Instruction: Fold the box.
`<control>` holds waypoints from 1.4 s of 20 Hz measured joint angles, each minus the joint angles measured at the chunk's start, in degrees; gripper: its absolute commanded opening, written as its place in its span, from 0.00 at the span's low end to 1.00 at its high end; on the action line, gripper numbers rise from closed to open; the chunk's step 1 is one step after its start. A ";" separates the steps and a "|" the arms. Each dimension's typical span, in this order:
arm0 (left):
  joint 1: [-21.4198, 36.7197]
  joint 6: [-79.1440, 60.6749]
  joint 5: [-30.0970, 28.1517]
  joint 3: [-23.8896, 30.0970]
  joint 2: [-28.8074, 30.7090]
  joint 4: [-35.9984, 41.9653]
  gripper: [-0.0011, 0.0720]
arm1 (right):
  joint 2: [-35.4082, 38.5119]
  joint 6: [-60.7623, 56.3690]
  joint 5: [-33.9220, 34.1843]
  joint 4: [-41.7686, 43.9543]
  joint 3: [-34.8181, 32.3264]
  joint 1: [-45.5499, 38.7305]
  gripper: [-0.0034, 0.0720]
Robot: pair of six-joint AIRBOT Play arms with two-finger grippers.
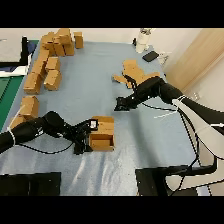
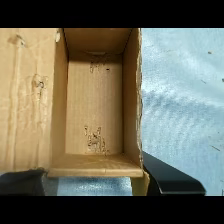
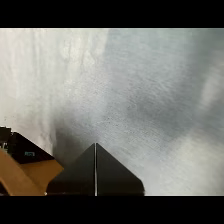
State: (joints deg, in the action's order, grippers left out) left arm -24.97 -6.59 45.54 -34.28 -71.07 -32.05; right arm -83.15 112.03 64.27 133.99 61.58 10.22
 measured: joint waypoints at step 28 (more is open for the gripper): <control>-6.12 -2.19 -13.33 8.87 5.57 5.44 0.72 | -0.02 -0.55 -0.85 -0.26 -0.02 1.16 0.05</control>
State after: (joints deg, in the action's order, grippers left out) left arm -31.09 -8.78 32.21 -25.41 -65.49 -26.61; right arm -83.18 111.48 63.42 133.73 61.56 11.38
